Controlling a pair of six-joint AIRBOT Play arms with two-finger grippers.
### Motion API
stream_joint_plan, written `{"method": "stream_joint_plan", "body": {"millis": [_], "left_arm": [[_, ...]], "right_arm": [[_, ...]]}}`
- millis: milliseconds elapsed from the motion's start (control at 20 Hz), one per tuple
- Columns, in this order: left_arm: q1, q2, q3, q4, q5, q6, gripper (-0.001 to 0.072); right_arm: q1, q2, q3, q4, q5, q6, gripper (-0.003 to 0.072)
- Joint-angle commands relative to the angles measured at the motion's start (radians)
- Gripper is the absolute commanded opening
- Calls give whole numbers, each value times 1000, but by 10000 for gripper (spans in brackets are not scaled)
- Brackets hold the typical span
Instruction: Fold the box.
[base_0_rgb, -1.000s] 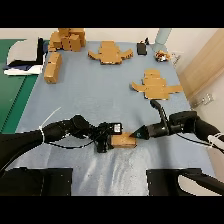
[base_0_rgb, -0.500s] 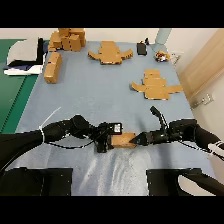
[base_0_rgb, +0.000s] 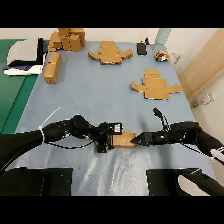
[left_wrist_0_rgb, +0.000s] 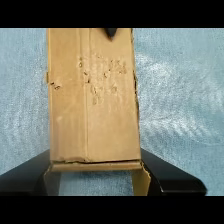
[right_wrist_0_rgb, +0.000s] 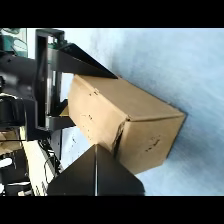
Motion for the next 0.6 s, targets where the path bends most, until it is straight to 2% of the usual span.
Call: {"method": "stream_joint_plan", "body": {"millis": [0,300,550], "left_arm": [[0,0,0,0,0,0,461],[0,0,0,0,0,0,461],[0,0,0,0,0,0,461]], "right_arm": [[1,3,-14,-1,16,8,5],[1,29,-11,18,20,7,5],[2,143,-11,24,11,25,5]]}}
